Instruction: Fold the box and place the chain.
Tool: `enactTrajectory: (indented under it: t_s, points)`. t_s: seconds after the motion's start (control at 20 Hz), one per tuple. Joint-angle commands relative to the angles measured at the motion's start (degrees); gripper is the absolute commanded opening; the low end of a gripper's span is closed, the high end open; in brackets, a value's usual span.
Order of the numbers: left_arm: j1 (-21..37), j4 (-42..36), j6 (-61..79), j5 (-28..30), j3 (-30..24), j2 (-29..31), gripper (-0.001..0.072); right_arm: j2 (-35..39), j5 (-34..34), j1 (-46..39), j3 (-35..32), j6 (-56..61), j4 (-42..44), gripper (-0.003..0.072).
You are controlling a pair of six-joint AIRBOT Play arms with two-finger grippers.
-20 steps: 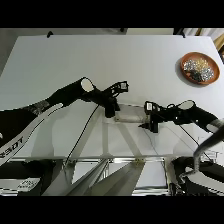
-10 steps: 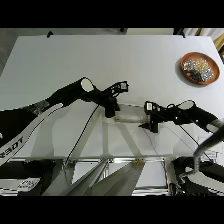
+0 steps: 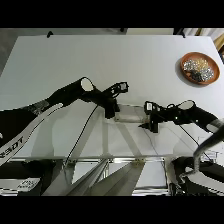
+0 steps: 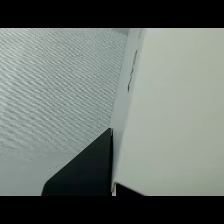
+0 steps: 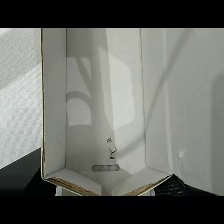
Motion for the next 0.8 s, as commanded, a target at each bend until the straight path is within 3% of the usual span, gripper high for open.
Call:
enactTrajectory:
  t_s: [0.0, 0.2, 0.4, 0.45, 0.55, 0.6, 0.75]
  points:
    - [0.0, -0.1, -0.9, -1.9, 0.0, 0.0, 0.0012, 0.0, 0.0, 0.0, 0.0, 0.0, 0.0, 0.0373]
    - [0.0, -4.7, -0.9, -2.0, 0.0, 0.0, 0.0012, 0.0, 0.0, 0.0, 0.0, 0.0, 0.0, 0.0373]
    - [0.0, -4.5, -0.8, -1.3, 0.0, 0.0, 0.0013, 0.0, 0.0, 0.0, 0.0, 0.0, 0.0, 0.0373]
    - [0.1, -3.8, -0.8, -0.9, 0.0, 0.0, 0.0054, 0.0, 0.0, 0.0, 0.0, 0.0, 0.0, 0.0373]
    - [0.1, -1.6, -0.6, -0.5, 0.0, 0.3, 0.0447, 0.0, 0.0, 0.0, 0.0, 0.0, 0.0, 0.0373]
    - [0.1, -0.6, -0.6, -0.5, 0.0, 0.7, 0.0563, 0.0, 0.0, 0.0, 0.0, 0.0, 0.0, 0.0372]
    - [0.1, 1.7, -0.6, -0.8, 0.0, 2.8, 0.0572, 0.0, 0.0, 0.0, 0.0, 0.0, 0.0, 0.0372]
